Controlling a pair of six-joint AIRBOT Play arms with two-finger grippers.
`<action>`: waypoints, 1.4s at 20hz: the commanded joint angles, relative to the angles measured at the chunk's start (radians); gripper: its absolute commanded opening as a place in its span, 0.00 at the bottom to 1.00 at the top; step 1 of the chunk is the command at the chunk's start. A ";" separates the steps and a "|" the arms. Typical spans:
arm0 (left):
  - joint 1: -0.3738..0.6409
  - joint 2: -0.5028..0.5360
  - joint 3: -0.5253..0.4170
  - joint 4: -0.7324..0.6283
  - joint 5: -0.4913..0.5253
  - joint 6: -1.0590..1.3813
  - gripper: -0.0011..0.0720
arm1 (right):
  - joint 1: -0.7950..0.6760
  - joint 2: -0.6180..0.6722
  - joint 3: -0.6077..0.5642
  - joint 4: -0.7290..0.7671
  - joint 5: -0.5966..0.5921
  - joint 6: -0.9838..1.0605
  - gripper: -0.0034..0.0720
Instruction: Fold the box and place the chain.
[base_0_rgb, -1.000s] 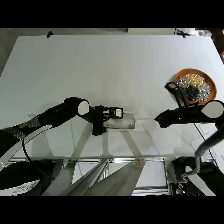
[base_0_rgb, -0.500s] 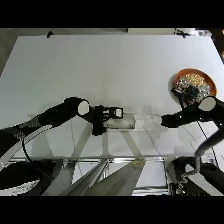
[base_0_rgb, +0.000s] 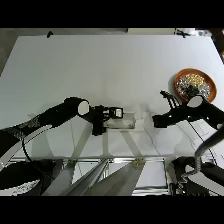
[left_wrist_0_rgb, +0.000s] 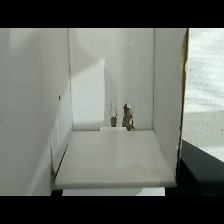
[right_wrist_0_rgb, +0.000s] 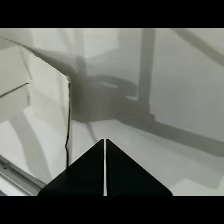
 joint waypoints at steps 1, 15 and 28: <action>0.001 0.000 0.000 0.000 0.000 0.000 0.30 | 0.031 -0.009 0.000 0.134 0.005 -0.086 0.07; 0.001 0.000 0.000 0.000 0.000 0.000 0.30 | 0.105 0.034 0.001 0.290 0.029 -0.139 0.41; 0.001 0.000 0.000 0.000 -0.003 0.000 0.30 | 0.220 0.034 0.001 0.290 -0.110 -0.087 0.72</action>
